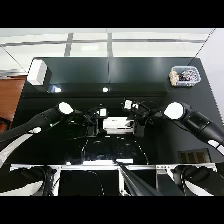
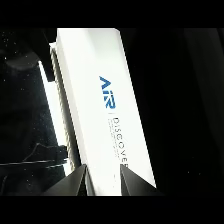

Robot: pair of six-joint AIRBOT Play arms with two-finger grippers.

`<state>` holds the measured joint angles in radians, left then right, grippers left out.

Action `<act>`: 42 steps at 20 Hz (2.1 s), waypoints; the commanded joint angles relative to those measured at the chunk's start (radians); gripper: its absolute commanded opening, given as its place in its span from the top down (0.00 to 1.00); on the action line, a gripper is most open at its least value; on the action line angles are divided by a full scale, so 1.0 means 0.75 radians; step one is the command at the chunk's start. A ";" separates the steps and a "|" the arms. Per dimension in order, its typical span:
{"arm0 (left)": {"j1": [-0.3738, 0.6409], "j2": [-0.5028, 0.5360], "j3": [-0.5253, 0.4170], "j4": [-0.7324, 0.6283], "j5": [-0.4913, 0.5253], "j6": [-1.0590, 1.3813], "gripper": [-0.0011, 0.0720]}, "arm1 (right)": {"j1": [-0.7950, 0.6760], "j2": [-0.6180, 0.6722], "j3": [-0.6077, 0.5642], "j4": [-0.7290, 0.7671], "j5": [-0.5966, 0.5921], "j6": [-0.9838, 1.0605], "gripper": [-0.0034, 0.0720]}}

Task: Fold the box and place the chain.

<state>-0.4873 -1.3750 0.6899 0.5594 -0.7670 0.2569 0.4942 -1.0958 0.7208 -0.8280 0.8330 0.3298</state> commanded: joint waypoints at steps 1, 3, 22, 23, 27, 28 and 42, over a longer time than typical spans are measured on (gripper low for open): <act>-0.001 -0.001 0.001 0.001 0.000 0.000 0.46 | 0.001 -0.001 -0.005 -0.001 0.007 0.014 0.64; -0.001 -0.001 0.001 0.001 0.000 0.000 0.46 | 0.001 -0.001 -0.005 -0.001 0.007 0.015 0.64; -0.001 -0.001 0.001 0.001 0.000 0.000 0.46 | -0.048 0.050 0.081 0.002 0.174 0.338 0.63; -0.001 -0.001 0.001 0.001 0.000 0.000 0.46 | -0.075 0.068 0.107 0.002 0.227 0.463 0.63; -0.001 -0.001 0.001 0.001 0.001 0.000 0.47 | -0.152 0.086 0.096 0.035 0.311 1.000 0.64; -0.001 -0.001 0.001 0.001 0.000 0.000 0.46 | -0.144 0.086 0.070 0.114 0.246 1.102 0.92; -0.001 -0.001 0.001 0.001 0.000 0.000 0.46 | -0.132 -0.237 -0.024 0.508 0.100 1.145 0.93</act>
<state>-0.4877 -1.3750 0.6899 0.5598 -0.7670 0.2569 0.3954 -1.2312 0.7040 -0.4400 0.9291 1.1793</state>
